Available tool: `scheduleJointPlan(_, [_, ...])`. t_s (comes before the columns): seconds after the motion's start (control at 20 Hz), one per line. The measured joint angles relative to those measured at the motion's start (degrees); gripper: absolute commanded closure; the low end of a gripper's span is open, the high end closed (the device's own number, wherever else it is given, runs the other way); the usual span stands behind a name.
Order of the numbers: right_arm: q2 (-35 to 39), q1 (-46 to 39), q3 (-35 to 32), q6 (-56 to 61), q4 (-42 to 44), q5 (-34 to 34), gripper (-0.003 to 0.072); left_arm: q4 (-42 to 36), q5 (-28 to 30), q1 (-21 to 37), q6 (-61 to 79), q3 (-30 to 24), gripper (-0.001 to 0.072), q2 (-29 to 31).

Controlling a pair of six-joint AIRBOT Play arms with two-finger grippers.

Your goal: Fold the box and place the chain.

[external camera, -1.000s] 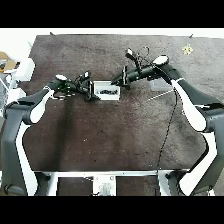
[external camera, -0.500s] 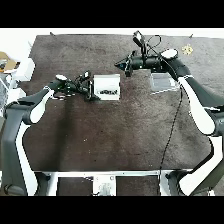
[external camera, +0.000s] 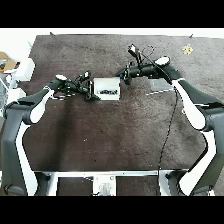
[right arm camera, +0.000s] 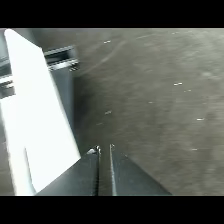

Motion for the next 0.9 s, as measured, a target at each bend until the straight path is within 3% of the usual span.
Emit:
scheduleJointPlan(0.3, [0.81,0.57,-1.77,-0.96,-0.13,7.28,0.0643,0.00,-0.02,0.02,0.02,0.00,0.0350,0.00])
scheduleJointPlan(0.5, [4.26,1.81,-8.52,-4.83,0.22,5.03,0.0637,-0.02,-0.02,0.02,0.00,0.00,0.0349,0.00])
scheduleJointPlan(0.55, [5.05,2.05,-10.40,-6.16,0.52,4.02,0.0562,0.00,0.00,0.00,0.00,0.00,0.0349,0.00])
scheduleJointPlan(0.6, [5.57,2.23,-12.13,-7.58,0.83,3.19,0.0436,0.00,-0.02,0.00,0.00,0.00,0.0349,0.00])
scheduleJointPlan(0.65, [5.97,2.38,-13.44,-8.90,1.18,2.25,0.0404,-0.02,0.00,0.00,0.00,0.00,0.0350,0.00])
scheduleJointPlan(0.9, [6.88,2.62,-16.37,-13.88,4.35,-0.07,0.0404,-0.02,-0.02,0.00,0.00,0.00,0.0349,0.00])
